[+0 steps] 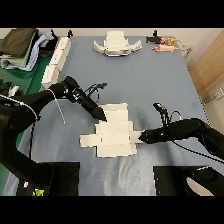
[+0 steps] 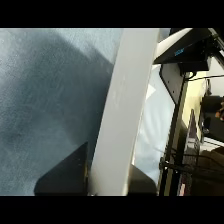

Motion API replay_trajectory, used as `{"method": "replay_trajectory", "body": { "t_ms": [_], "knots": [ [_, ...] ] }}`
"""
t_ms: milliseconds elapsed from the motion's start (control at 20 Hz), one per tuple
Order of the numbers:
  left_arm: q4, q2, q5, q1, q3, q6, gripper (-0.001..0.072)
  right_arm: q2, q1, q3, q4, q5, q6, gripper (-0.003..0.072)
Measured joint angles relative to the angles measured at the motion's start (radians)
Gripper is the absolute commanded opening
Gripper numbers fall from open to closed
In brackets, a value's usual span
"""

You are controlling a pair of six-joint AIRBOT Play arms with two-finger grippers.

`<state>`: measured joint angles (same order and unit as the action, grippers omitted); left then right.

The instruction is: Fold the box.

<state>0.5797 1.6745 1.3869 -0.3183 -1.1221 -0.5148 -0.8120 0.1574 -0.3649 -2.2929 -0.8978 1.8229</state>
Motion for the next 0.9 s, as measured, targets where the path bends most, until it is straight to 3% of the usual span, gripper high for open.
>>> {"method": "replay_trajectory", "body": {
  "t_ms": [200, 250, 300, 350, 600, 650, 700, 750, 900],
  "knots": [
    [0.007, 0.005, 0.010, -0.007, -0.003, 0.018, 0.0109, 0.000, 0.000, 0.000, 0.000, 0.000, 0.000, 0.0001],
    [0.003, 0.005, 0.008, -0.008, -0.004, 0.022, 0.0170, 0.000, 0.000, 0.000, 0.000, 0.000, 0.000, 0.0001],
    [-0.004, 0.006, 0.007, -0.009, -0.004, 0.024, 0.0317, 0.000, 0.000, 0.000, 0.000, 0.000, 0.000, 0.0001],
    [-0.002, 0.006, 0.005, -0.009, -0.004, 0.024, 0.0369, 0.000, 0.000, 0.000, 0.000, 0.000, 0.000, 0.0001],
    [-0.009, 0.006, -0.011, -0.010, -0.019, 0.027, 0.0350, 0.000, 0.000, 0.000, 0.000, 0.000, 0.000, 0.0002],
    [-0.010, 0.006, -0.013, -0.010, -0.024, 0.027, 0.0330, 0.000, 0.000, 0.000, 0.001, 0.000, 0.000, 0.0001],
    [-0.011, 0.006, -0.016, -0.010, -0.027, 0.027, 0.0142, 0.000, 0.000, 0.000, 0.001, 0.000, 0.000, 0.0001],
    [-0.010, 0.006, -0.015, -0.010, -0.030, 0.029, 0.0014, 0.000, 0.000, 0.000, 0.001, -0.001, 0.000, 0.0001],
    [-0.011, 0.006, -0.009, -0.011, -0.033, 0.043, 0.0016, 0.000, 0.000, 0.000, 0.003, 0.000, 0.000, 0.0001]
  ]
}}
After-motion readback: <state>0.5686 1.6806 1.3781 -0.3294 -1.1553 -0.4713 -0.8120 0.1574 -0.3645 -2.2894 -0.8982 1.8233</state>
